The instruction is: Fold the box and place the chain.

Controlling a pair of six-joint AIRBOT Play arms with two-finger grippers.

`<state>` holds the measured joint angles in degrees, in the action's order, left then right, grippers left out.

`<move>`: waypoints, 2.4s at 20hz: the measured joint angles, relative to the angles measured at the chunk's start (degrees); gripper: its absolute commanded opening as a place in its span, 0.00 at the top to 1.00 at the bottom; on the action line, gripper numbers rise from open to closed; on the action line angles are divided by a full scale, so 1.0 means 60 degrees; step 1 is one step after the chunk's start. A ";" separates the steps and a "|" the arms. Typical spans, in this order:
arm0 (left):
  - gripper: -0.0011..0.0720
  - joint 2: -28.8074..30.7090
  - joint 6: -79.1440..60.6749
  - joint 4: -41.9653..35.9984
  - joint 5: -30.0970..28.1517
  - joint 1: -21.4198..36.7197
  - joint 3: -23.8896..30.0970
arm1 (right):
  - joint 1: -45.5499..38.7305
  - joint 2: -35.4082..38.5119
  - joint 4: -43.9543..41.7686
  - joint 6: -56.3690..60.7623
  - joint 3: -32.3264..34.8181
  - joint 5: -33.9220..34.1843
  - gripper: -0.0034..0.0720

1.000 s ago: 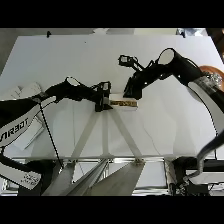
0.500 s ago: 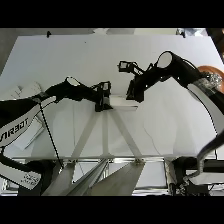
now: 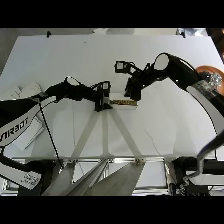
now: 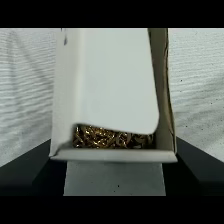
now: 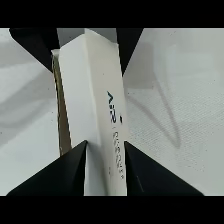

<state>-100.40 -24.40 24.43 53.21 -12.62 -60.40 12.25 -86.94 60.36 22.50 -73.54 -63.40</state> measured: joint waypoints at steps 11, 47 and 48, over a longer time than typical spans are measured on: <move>0.96 0.0000 -0.0015 0.0011 0.0029 -0.0004 0.0000 | 0.0040 0.0175 -0.0011 0.0018 0.1049 -0.0164 0.70; 0.96 -0.0004 -0.0033 0.0040 0.0091 -0.0007 0.0000 | 0.0044 0.0790 0.0055 0.0761 0.1942 0.0576 0.48; 0.96 0.0000 -0.0029 0.0040 0.0084 0.0000 0.0000 | 0.0040 0.0900 -0.0026 0.0780 0.1956 0.0565 0.48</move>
<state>-100.40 -24.58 24.67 53.71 -12.62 -60.40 12.49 -81.54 60.20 27.18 -61.80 -60.01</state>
